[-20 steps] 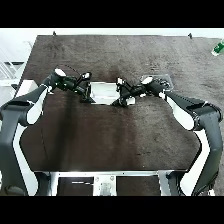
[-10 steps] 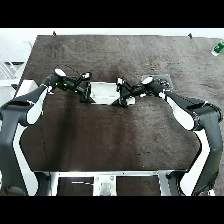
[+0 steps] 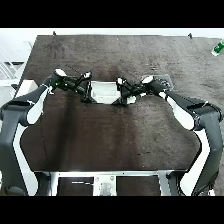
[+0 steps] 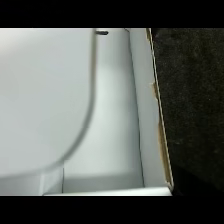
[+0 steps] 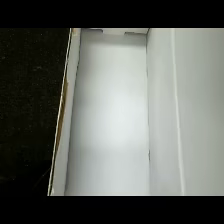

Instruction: Fold the box and place the chain.

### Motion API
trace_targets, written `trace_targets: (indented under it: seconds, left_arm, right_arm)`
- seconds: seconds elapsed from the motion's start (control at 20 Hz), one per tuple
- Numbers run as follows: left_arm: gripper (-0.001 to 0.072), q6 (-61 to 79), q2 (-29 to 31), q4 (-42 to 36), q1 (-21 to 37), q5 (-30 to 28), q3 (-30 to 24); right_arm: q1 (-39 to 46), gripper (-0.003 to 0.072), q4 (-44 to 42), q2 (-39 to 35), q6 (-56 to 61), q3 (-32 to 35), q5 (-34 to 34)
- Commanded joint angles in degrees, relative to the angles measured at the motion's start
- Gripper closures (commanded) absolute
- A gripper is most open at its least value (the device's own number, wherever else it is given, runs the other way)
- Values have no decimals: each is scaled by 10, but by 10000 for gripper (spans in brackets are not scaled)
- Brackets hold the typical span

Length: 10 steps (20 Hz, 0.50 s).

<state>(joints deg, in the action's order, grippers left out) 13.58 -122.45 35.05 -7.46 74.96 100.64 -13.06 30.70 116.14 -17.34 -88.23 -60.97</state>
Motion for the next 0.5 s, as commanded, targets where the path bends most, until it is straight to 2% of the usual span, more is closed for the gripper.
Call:
trace_targets:
  seconds: [0.0,0.45]
  left_arm:
    - [200,4,0,1,1,-1,1]
    - [199,4,0,1,1,0,1]
  right_arm:
    - [3,-34,6,0,-14,-10,-2]
    - [46,-34,80,-41,40,-17,-17]
